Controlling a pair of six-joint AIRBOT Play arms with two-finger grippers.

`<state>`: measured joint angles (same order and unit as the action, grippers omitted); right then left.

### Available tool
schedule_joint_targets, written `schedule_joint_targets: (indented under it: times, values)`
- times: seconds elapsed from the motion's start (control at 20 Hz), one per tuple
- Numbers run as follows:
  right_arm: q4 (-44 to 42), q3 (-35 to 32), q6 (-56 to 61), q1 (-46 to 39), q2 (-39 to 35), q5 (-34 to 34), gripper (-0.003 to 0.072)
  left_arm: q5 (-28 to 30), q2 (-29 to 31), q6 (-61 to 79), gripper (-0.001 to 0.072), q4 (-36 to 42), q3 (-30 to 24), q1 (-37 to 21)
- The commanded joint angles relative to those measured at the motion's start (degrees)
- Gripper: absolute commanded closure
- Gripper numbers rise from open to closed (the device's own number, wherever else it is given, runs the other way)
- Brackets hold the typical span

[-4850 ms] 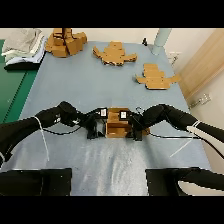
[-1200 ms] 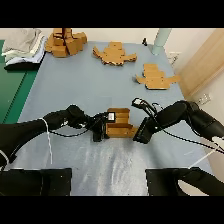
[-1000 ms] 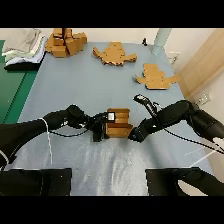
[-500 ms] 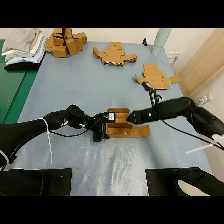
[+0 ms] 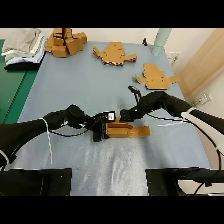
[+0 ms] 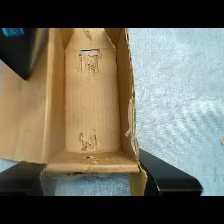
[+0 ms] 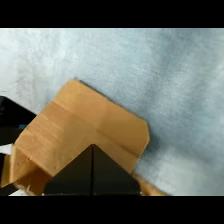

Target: Fold the box.

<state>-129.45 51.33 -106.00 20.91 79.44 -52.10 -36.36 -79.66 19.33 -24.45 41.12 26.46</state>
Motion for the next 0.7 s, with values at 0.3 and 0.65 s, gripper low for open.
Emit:
schedule_joint_targets:
  times: [0.3, 0.65]
  values:
    - [4.70, 2.60, -4.07, 0.48, -4.66, 0.46, 0.0685, -0.04, 0.00, 0.15, 0.0183, 0.00, 0.00, -0.02]
    - [14.75, -4.37, -7.74, 0.55, -21.79, -12.76, 0.0684, -0.04, 0.00, 0.15, 0.0183, 0.00, 0.00, -0.02]
